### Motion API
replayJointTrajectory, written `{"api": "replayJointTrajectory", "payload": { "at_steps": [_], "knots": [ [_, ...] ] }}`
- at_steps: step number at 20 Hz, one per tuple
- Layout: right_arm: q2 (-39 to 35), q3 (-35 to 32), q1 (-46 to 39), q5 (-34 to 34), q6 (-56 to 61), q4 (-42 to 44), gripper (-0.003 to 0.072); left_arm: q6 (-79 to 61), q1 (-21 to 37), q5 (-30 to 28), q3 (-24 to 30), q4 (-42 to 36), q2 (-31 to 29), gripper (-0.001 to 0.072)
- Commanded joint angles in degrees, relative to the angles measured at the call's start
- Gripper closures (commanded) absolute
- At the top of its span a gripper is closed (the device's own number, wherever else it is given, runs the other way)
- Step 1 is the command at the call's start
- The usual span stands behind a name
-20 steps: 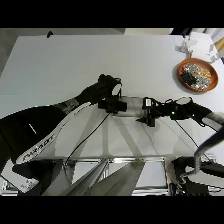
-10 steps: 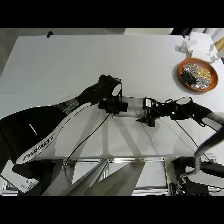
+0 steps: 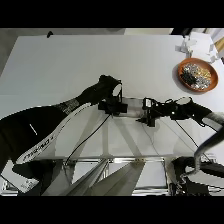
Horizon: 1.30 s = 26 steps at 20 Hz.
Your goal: Fold the box and place the chain.
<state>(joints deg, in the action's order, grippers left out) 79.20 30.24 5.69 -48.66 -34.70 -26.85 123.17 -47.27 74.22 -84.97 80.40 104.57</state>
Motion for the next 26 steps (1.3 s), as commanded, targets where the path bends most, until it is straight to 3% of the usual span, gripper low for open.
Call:
{"api": "replayJointTrajectory", "payload": {
  "at_steps": [1, 15, 16, 18, 21, 26],
  "knots": [
    [-0.02, 0.00, 0.02, 0.02, 0.17, 0.11, 0.0363, 0.04, 0.04, 0.81, -0.02, 0.44, -0.02, 0.0482],
    [-0.04, 0.00, 0.00, 0.02, 0.17, 0.11, 0.0363, -6.78, 0.15, 2.03, 0.09, 0.07, -5.81, 0.0477],
    [-0.04, 0.00, 0.02, 0.02, 0.17, 0.13, 0.0363, -7.80, 0.15, 2.58, 0.15, 0.07, -6.56, 0.0468],
    [-0.02, 0.00, 0.00, 0.02, 0.17, 0.11, 0.0363, -10.36, 0.17, 4.57, 0.17, 0.02, -8.28, 0.0297],
    [-0.04, 0.00, 0.02, 0.02, 0.17, 0.11, 0.0363, -13.03, 0.59, 5.81, 0.57, 0.07, -10.60, 0.0278],
    [-0.04, 0.00, 0.00, 0.04, 0.17, 0.11, 0.0363, -30.88, 3.37, 6.54, 6.62, -0.39, -21.20, 0.0279]
  ]
}}
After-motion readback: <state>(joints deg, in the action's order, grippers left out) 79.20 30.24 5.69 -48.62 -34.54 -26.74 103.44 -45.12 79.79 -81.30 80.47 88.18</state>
